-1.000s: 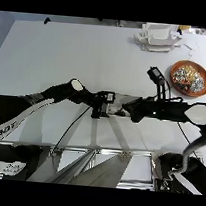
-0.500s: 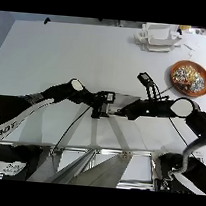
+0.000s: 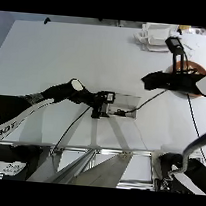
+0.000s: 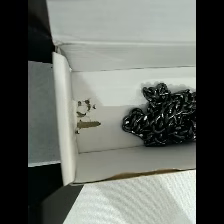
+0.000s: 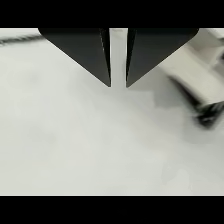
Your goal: Fold the box and place the chain.
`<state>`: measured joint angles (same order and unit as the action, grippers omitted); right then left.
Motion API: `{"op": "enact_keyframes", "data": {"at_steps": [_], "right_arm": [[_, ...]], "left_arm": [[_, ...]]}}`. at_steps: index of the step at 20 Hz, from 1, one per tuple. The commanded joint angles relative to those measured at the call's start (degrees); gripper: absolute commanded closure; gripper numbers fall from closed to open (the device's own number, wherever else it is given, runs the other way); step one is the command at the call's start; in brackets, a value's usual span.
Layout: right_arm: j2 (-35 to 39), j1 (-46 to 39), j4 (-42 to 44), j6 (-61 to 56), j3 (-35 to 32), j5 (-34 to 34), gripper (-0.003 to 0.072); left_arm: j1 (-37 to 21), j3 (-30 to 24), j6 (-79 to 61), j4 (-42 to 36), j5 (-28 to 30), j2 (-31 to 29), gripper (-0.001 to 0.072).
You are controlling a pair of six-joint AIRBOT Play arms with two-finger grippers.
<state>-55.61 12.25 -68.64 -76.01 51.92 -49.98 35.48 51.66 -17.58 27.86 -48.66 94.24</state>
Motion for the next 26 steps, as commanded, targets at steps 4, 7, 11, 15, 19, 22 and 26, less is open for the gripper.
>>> {"op": "enact_keyframes", "data": {"at_steps": [4, 7, 11, 15, 19, 22, 26], "right_arm": [[-10.5, -4.1, -15.8, -11.0, 1.0, -0.5, 0.0478], [-15.7, -4.1, -19.3, -11.2, -0.7, -1.0, 0.0381], [-21.1, -4.1, -19.6, -12.7, -2.8, -1.4, 0.0396], [-23.8, -4.1, -19.6, -12.8, -4.0, -0.5, 0.042], [-23.8, -4.1, -19.6, -13.8, -5.1, 1.2, 0.0483], [-23.6, -4.1, -19.6, -13.8, -5.5, 1.1, 0.0672], [-18.7, -4.1, -19.5, -13.5, -5.5, -1.1, 0.0673]], "left_arm": [[0.0, 0.0, 0.0, 0.0, 0.0, 0.0, 0.0577], [0.0, 0.0, 0.0, 0.0, 0.0, 0.0, 0.0577], [0.0, 0.0, 0.0, 0.0, 0.0, 0.0, 0.0577], [0.0, 0.0, 0.0, 0.0, 0.0, 0.0, 0.0577], [0.0, 0.0, 0.0, 0.0, 0.0, 0.0, 0.0577], [0.0, 0.0, 0.0, 0.0, 0.0, 0.0, 0.0577], [0.0, 0.0, 0.0, 0.0, 0.0, 0.0, 0.0577]]}}
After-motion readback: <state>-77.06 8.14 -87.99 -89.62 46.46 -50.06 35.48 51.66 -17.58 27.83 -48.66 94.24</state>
